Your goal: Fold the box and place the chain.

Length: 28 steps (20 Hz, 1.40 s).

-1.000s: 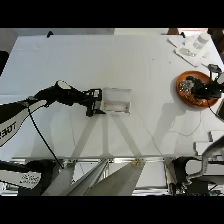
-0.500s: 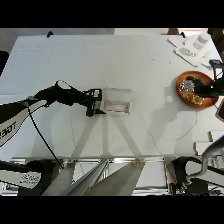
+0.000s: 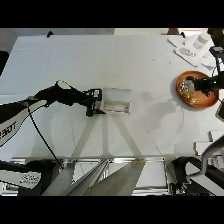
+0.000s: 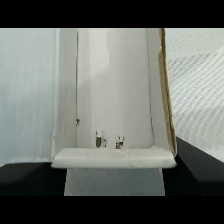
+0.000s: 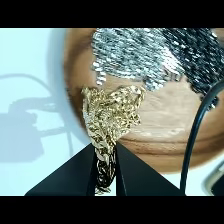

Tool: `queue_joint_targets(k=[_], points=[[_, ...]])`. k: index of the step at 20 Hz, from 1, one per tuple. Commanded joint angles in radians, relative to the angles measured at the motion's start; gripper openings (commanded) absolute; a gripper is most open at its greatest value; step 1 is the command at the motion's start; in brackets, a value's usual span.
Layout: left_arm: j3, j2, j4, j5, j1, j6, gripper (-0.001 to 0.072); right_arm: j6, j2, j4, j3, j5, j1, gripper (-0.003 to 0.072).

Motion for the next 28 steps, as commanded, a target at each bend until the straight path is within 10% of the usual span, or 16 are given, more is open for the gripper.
queue_joint_targets(k=[1,17,28], points=[[0.000,0.000,0.000,0.000,0.000,0.000,0.0257,-0.005,0.039,0.057,0.000,0.044,0.116,0.0007],[0.000,0.000,0.000,0.000,0.000,0.000,0.0257,0.147,0.040,0.067,0.000,0.061,0.673,0.0008],[0.000,0.000,0.000,0.000,0.000,0.000,0.0257,0.182,-0.037,0.217,0.000,-0.221,0.912,0.0007]])
